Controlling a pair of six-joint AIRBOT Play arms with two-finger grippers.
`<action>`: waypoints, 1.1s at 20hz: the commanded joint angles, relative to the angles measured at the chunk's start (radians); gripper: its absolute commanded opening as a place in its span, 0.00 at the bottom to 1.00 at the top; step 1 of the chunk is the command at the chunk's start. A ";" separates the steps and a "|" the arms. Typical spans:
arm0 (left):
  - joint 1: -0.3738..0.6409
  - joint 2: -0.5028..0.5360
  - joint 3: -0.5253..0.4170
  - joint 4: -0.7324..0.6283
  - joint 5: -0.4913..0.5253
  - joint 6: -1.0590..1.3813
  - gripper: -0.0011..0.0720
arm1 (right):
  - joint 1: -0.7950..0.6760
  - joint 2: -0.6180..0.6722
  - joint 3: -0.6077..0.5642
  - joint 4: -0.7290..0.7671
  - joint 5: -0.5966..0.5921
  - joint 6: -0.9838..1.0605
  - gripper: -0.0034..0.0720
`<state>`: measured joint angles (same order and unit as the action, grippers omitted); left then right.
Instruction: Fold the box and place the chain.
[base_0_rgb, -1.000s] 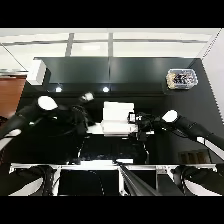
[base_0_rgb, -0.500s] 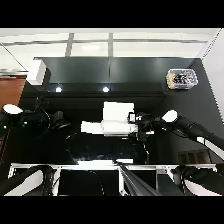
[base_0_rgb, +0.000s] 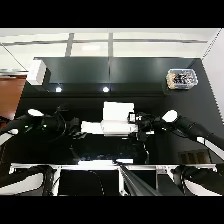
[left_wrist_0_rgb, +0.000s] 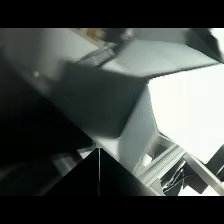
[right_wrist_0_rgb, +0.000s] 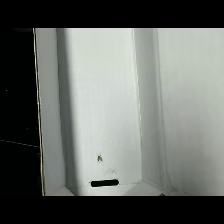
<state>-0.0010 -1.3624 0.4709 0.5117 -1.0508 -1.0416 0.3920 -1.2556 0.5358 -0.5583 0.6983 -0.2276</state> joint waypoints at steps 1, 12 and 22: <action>-0.048 -0.041 0.017 -0.204 -0.014 0.263 0.05 | 0.001 0.000 0.000 0.000 0.000 0.000 0.16; -0.048 -0.041 0.129 -0.164 -0.176 0.305 0.99 | 0.001 0.000 0.000 0.000 0.000 0.000 0.16; -0.276 -0.041 0.301 0.034 -0.138 0.079 0.91 | 0.001 0.000 0.000 0.000 0.000 0.000 0.16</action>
<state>-0.2146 -1.4036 0.7208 0.5018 -1.2140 -0.9051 0.3920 -1.2556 0.5358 -0.5587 0.6983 -0.2276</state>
